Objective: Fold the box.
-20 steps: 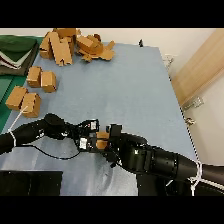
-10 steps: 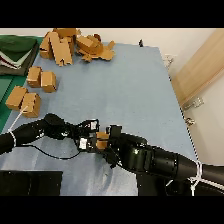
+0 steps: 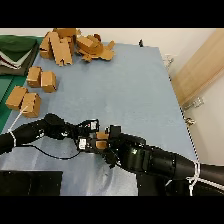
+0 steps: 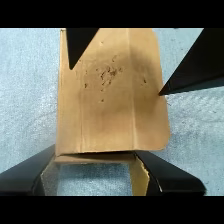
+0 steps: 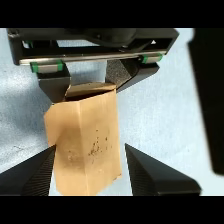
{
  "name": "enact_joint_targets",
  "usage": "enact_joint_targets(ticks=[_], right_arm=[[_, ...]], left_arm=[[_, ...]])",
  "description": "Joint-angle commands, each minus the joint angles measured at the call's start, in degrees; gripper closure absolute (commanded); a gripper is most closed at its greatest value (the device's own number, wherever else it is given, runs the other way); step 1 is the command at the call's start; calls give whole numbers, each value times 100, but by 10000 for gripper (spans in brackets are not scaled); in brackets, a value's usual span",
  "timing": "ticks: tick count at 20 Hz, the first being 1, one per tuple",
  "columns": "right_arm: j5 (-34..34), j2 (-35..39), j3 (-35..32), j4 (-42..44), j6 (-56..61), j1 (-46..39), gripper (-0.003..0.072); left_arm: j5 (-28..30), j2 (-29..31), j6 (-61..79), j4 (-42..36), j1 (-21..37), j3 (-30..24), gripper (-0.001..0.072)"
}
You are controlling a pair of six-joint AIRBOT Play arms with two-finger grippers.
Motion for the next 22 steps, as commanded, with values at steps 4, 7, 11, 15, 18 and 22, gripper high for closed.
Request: enact_joint_targets(ticks=[4,7,11,15,18,22], right_arm=[[-2,-140,4,-236,0,-2,31],[4,-140,4,-385,0,-2,205],[15,-131,4,-396,0,0,282],[-4,-122,4,-389,0,-2,176],[-9,-131,4,-398,-2,-2,355],[48,-120,48,-409,-2,2,550]], left_arm=[[0,-2,0,4,0,0,254],[-2,-2,0,2,0,0,254],[0,-2,0,2,0,0,253],[0,-2,0,2,0,0,254],[0,-2,0,2,0,0,253],[0,-2,0,2,0,0,253]])
